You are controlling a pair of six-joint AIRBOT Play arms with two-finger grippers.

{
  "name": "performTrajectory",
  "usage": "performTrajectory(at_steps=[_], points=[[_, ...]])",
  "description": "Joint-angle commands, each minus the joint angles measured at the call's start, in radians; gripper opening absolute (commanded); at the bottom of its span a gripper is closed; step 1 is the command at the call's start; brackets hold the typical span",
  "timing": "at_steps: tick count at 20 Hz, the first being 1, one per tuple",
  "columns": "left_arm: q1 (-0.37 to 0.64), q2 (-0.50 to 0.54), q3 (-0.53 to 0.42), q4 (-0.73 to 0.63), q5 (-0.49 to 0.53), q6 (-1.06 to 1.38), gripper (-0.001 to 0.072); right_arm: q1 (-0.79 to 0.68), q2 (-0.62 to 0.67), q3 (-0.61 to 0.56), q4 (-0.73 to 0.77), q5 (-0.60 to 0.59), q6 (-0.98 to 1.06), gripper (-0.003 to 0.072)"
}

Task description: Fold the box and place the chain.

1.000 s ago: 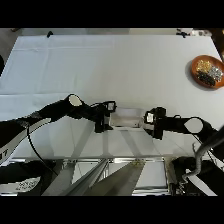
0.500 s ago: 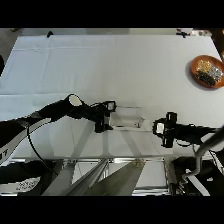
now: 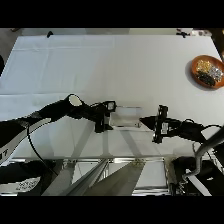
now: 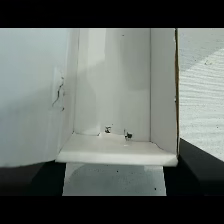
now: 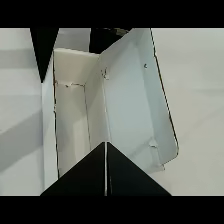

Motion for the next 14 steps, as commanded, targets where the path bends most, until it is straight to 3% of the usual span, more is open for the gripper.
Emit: performTrajectory(at_steps=[1, 7, 14], points=[[0.002, 0.000, 0.001, 0.026, 0.001, -0.011, 0.0412, 0.000, -0.064, 0.000, 0.109, -0.056, -0.129, 0.0010], [0.001, 0.049, 0.001, 0.274, 0.042, -0.245, 0.0411, 0.000, -0.159, 0.000, 0.324, -0.073, -0.299, 0.0010], [0.000, 0.055, 0.001, 0.280, 0.042, -0.278, 0.0392, 0.000, -0.249, 0.000, 0.455, -0.074, -0.395, 0.0011]])
